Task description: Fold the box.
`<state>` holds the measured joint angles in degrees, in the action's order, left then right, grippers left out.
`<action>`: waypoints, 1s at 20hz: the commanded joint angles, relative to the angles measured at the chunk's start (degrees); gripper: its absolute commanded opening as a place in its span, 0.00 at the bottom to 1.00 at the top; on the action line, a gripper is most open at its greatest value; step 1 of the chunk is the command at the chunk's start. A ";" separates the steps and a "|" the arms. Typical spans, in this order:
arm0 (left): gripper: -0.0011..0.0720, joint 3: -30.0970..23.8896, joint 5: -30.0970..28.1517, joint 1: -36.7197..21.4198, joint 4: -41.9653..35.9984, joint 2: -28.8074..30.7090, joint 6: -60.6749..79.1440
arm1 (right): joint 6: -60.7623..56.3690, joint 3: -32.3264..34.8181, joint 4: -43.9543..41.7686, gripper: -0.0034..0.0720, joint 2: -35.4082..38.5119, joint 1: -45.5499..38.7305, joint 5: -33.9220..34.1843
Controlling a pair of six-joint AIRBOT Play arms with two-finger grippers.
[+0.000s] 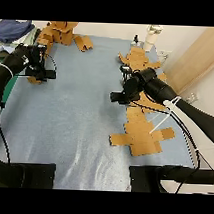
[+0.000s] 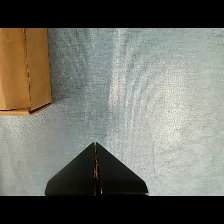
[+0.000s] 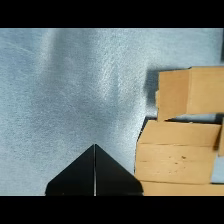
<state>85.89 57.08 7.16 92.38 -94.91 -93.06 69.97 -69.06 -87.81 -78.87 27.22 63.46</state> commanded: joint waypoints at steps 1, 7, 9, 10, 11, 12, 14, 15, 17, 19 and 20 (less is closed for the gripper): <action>0.03 0.00 -0.02 0.00 0.02 -0.04 0.02 | -0.02 -0.02 0.00 0.05 -0.04 0.02 -0.02; 0.03 0.00 -0.04 0.00 0.02 -0.04 0.02 | -0.02 -0.02 0.63 0.05 -0.04 0.02 -0.46; 0.03 0.00 -0.02 0.00 0.02 -0.04 0.02 | -0.07 -0.02 -0.17 0.05 -0.04 0.04 -0.61; 0.03 0.00 -0.02 0.00 0.02 -0.04 0.02 | -0.04 -0.02 -0.96 0.05 -0.11 0.04 -1.64; 0.03 0.00 -0.04 0.00 0.02 -0.04 0.02 | -0.04 -0.02 -0.92 0.05 -0.11 0.04 -2.82; 0.03 0.00 -0.02 0.00 0.02 -0.04 0.02 | -0.04 -0.02 -0.92 0.05 -0.11 0.04 -3.82; 0.03 0.00 -0.04 0.00 0.00 -0.04 0.02 | -0.04 -0.02 -0.17 0.05 -0.11 0.04 -4.79; 0.03 0.00 -0.02 0.00 0.02 -0.04 0.02 | -0.04 -0.02 -0.22 0.05 -0.11 0.02 -5.07; 0.03 0.00 -0.20 0.00 -0.02 -0.04 0.00 | 0.28 -0.02 0.02 0.05 -0.11 0.02 -4.72; 0.03 0.00 -0.81 0.00 0.00 -0.07 0.02 | 5.27 -0.22 4.48 0.05 -0.09 -0.57 -0.57; 0.03 0.00 -1.11 0.00 0.00 -0.04 0.02 | 6.73 -0.37 8.92 0.05 -0.07 -1.77 3.37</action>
